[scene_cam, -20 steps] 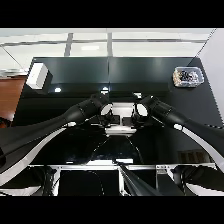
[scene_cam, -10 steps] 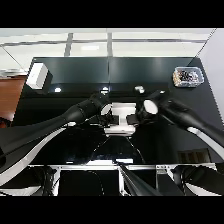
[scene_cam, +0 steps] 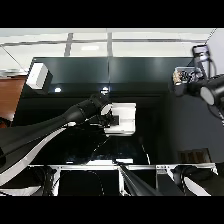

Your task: Fold the box and place the chain.

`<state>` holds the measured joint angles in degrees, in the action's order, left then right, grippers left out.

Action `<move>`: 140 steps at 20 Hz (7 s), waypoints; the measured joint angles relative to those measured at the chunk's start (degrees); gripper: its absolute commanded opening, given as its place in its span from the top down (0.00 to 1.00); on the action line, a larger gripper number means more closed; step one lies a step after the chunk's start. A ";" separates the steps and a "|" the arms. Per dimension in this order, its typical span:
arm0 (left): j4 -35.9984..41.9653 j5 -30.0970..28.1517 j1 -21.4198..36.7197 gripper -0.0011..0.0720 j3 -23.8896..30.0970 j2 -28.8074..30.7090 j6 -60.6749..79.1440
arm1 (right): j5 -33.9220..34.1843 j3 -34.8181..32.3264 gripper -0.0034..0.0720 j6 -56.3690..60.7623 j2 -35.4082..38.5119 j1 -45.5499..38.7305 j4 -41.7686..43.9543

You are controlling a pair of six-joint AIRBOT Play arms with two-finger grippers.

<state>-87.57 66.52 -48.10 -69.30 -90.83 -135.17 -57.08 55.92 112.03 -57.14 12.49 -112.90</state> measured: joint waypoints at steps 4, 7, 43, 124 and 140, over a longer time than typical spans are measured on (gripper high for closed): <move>0.00 -0.02 0.00 0.95 0.00 0.00 0.00 | 11.80 1.42 0.04 0.00 -9.25 -13.18 5.99; 0.00 -0.02 0.00 0.95 0.00 0.00 0.00 | 13.29 10.51 0.09 0.00 -20.33 -19.74 12.35; -0.02 -0.02 0.00 0.95 0.00 0.00 0.00 | -6.56 54.77 0.94 -14.19 -43.85 -28.70 35.43; 6.34 -2.86 28.59 0.04 27.98 33.00 28.20 | -10.25 -3.15 0.59 -24.81 -4.57 1.62 47.84; 55.08 -16.59 29.33 0.01 33.83 21.70 149.72 | -10.40 -3.13 0.59 -22.60 -4.57 1.64 48.96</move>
<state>-32.49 49.93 -18.76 -35.46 -69.12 14.55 -67.48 52.80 89.43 -61.71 14.13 -63.94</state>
